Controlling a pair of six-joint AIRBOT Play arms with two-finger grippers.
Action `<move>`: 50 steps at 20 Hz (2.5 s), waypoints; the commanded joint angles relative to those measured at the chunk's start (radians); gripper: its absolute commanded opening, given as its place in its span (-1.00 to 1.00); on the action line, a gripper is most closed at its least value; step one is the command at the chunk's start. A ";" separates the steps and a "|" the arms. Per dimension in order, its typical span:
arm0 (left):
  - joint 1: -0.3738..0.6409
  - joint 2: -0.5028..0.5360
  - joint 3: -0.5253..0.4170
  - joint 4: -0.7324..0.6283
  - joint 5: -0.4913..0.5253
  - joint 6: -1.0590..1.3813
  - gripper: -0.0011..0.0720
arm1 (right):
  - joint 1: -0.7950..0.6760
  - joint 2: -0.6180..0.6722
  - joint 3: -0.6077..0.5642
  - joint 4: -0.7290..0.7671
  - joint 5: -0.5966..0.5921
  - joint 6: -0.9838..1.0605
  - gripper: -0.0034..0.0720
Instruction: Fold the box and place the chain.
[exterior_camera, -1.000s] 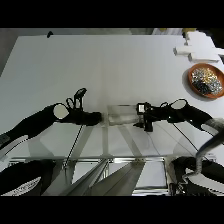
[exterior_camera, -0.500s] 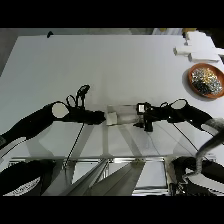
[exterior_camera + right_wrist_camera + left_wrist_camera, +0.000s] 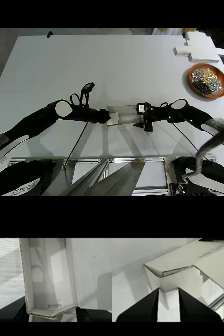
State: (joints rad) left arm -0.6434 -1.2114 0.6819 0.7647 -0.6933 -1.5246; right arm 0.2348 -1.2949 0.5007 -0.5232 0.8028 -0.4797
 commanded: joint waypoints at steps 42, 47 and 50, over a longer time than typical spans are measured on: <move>-0.250 -0.397 0.526 0.714 -0.486 -0.993 -0.22 | 0.000 0.000 0.000 0.000 0.000 0.000 0.17; -0.252 -0.412 0.526 0.703 -0.470 -0.993 -0.25 | 0.000 0.000 0.000 0.000 0.000 0.000 0.17; -0.254 -0.416 0.526 0.702 -0.470 -0.991 -0.79 | 0.000 0.000 0.000 0.000 0.000 0.000 0.17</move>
State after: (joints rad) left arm -0.8963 -1.6203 1.2068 1.4704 -1.1667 -2.5160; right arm 0.2348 -1.2949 0.5007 -0.5232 0.8036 -0.4805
